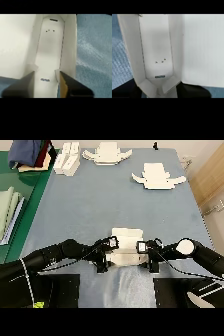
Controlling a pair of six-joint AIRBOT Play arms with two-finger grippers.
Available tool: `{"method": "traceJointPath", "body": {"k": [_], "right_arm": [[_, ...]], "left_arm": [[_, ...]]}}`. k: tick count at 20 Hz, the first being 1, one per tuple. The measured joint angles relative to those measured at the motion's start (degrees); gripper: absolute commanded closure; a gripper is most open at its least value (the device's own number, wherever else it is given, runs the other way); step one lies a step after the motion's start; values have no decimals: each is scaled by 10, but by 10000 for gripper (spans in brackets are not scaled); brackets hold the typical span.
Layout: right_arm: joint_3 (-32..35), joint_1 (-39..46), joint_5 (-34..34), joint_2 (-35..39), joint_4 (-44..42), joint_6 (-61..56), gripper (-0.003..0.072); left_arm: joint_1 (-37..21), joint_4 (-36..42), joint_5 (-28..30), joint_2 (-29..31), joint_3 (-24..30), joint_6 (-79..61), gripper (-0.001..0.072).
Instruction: Fold the box.
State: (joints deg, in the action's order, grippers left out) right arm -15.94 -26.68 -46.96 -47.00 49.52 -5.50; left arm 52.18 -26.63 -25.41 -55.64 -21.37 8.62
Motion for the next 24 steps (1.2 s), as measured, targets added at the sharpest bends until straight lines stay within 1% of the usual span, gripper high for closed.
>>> {"method": "traceJointPath", "body": {"k": [1, 2, 5, 6, 8, 10, 13, 16, 18, 20, 22, 24], "right_arm": [[0, 0, 0, 0, 0, 0, 186], [0, 0, 0, 0, 0, 0, 186], [0, 0, 0, 0, 0, 0, 186], [0, 0, 0, 0, 0, 0, 186], [0, 0, 0, 0, 0, 0, 186], [0, 0, 0, 0, 0, 0, 186], [0, 0, 0, 0, 0, 0, 186], [0, 0, 0, 0, 0, 0, 186], [0, 0, 0, 0, 0, 0, 186], [0, 0, 0, 0, 0, 0, 186], [0, 0, 0, 0, 0, 0, 186], [0, 0, 0, 0, 0, 0, 186]], "left_arm": [[0, 0, -3, 0, 0, 0, 639], [0, 0, -7, 2, 0, 5, 693], [-5, -27, -12, 20, 0, 67, 694], [-9, -52, -18, 34, -1, 111, 693], [-22, -126, -48, 73, -4, 224, 694], [-42, -223, -102, 124, -10, 368, 694], [-81, -370, -210, 217, -17, 611, 694], [-125, -455, -305, 302, -20, 828, 693], [-149, -480, -349, 334, -19, 940, 693], [-165, -490, -378, 347, -9, 1025, 693], [-174, -476, -382, 345, 6, 1074, 693], [-178, -444, -364, 322, 24, 1100, 693]]}}
